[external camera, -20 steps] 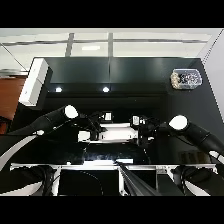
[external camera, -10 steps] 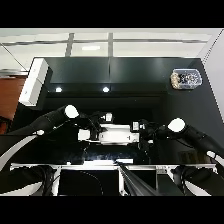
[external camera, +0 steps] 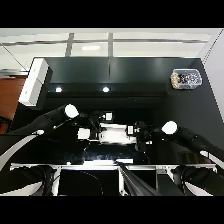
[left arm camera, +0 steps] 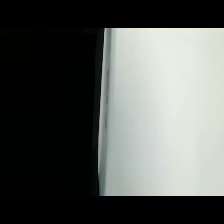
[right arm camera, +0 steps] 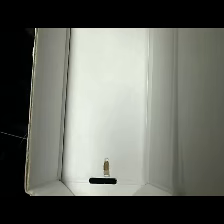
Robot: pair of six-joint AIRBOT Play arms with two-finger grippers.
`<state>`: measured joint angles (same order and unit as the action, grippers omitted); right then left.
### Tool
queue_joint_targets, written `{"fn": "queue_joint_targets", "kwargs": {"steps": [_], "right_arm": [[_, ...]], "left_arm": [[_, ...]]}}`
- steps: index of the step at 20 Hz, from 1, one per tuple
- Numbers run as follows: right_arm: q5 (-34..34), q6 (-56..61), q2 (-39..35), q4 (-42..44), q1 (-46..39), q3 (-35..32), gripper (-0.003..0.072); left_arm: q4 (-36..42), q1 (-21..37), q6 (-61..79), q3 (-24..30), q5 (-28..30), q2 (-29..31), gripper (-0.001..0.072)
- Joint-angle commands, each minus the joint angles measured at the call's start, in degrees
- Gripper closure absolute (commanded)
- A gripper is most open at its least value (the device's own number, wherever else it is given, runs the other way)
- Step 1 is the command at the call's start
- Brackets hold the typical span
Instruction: Fold the box and place the chain.
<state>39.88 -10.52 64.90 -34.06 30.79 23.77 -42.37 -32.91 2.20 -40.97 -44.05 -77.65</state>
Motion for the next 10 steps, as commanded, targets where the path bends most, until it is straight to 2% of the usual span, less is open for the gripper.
{"fn": "queue_joint_targets", "kwargs": {"steps": [1, 10], "right_arm": [[-1.40, 0.46, 0.50, 0.00, 0.74, 0.02, -0.0016], [-0.26, 2.73, 0.48, -0.20, -0.79, 0.13, -0.0015]], "left_arm": [[0.20, 0.02, -0.07, -0.04, -0.02, 0.04, 0.0680], [0.20, 0.02, -0.09, -0.04, 0.13, 0.04, 0.0679]]}}
